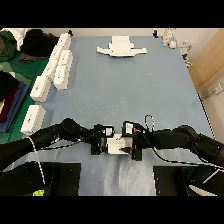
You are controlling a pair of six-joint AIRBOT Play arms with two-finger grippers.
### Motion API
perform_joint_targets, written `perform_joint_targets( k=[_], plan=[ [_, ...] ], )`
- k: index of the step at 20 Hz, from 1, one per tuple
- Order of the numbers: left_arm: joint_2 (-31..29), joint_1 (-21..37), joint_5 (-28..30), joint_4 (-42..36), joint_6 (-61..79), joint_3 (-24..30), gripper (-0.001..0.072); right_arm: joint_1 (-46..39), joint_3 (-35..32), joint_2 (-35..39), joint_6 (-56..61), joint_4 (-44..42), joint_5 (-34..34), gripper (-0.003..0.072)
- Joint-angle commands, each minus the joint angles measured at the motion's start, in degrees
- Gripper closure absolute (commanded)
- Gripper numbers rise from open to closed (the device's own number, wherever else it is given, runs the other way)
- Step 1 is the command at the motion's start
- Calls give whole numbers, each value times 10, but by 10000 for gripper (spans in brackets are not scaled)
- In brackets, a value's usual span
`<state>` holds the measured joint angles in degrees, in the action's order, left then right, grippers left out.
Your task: Fold the box.
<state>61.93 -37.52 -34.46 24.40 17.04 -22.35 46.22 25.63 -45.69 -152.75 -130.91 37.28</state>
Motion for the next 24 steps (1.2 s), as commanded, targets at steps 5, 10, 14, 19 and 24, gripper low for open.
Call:
perform_joint_targets(
  k=[5, 10, 14, 19, 24],
  plan=[
    [0, 0, 0, 0, 1, 0, 325, 13, -3, -17, -70, 40, -19, 138],
    [0, 0, 0, 0, 1, 0, 325, 13, -3, -29, -94, 47, -45, 139],
    [0, 0, 0, 0, 1, 0, 325, 14, -1, -23, -100, 47, -48, 139],
    [0, 0, 0, 0, 1, 0, 325, 14, -1, 7, -100, 46, -49, 139],
    [0, 0, 0, 0, 1, 0, 325, 13, -1, 11, -104, 49, -68, 139]
  ],
)
